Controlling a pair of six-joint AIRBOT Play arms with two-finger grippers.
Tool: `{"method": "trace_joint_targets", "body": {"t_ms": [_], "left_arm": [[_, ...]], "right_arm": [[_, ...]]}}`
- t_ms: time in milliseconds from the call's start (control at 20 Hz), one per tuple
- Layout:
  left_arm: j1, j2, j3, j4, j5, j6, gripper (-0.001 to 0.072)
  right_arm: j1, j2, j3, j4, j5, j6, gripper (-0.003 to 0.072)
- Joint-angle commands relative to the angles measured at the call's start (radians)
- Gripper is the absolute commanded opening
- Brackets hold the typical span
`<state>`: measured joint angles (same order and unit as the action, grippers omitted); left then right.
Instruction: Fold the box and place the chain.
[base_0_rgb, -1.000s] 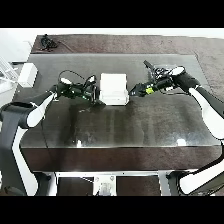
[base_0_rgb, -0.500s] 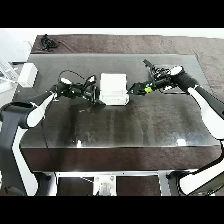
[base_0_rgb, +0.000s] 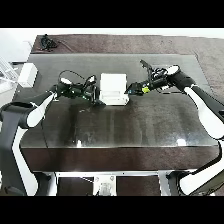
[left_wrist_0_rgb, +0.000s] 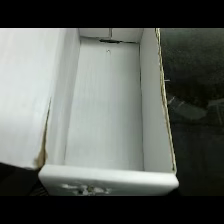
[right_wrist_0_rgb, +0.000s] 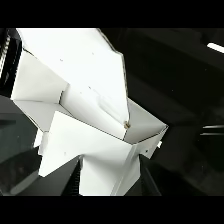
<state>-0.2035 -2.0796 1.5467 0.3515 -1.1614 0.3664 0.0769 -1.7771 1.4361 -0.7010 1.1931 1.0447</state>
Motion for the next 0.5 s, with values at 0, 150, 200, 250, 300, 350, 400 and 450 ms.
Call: {"method": "trace_joint_targets", "body": {"t_ms": [0, 150, 200, 250, 300, 350, 400, 450], "left_arm": [[0.000, 0.000, 0.000, 0.000, 0.000, 0.000, 0.0477], [0.000, 0.000, 0.000, 0.000, 0.000, 0.000, 0.0477], [0.000, 0.000, 0.000, 0.000, 0.000, 0.000, 0.0477], [0.000, 0.000, 0.000, 0.000, 0.000, 0.000, 0.0477], [0.000, 0.000, 0.000, 0.000, 0.000, 0.000, 0.0477], [0.000, 0.000, 0.000, 0.000, 0.000, 0.000, 0.0478], [0.000, 0.000, 0.000, 0.000, 0.000, 0.000, 0.0477], [0.000, 0.000, 0.000, 0.000, 0.000, 0.000, 0.0477]], "right_arm": [[0.013, -0.001, 0.010, 0.000, 0.013, 0.043, 0.0450], [0.031, -0.001, 0.010, -0.052, 0.013, 0.092, 0.0452], [0.041, -0.001, 0.013, -0.078, 0.013, 0.115, 0.0452], [0.053, -0.002, 0.023, -0.116, 0.012, 0.142, 0.0452], [0.064, -0.002, 0.035, -0.146, 0.012, 0.161, 0.0452], [0.074, -0.002, 0.051, -0.161, 0.011, 0.178, 0.0452], [0.081, -0.003, 0.070, -0.172, 0.011, 0.196, 0.0452], [0.089, -0.003, 0.087, -0.192, 0.011, 0.220, 0.0451]]}}
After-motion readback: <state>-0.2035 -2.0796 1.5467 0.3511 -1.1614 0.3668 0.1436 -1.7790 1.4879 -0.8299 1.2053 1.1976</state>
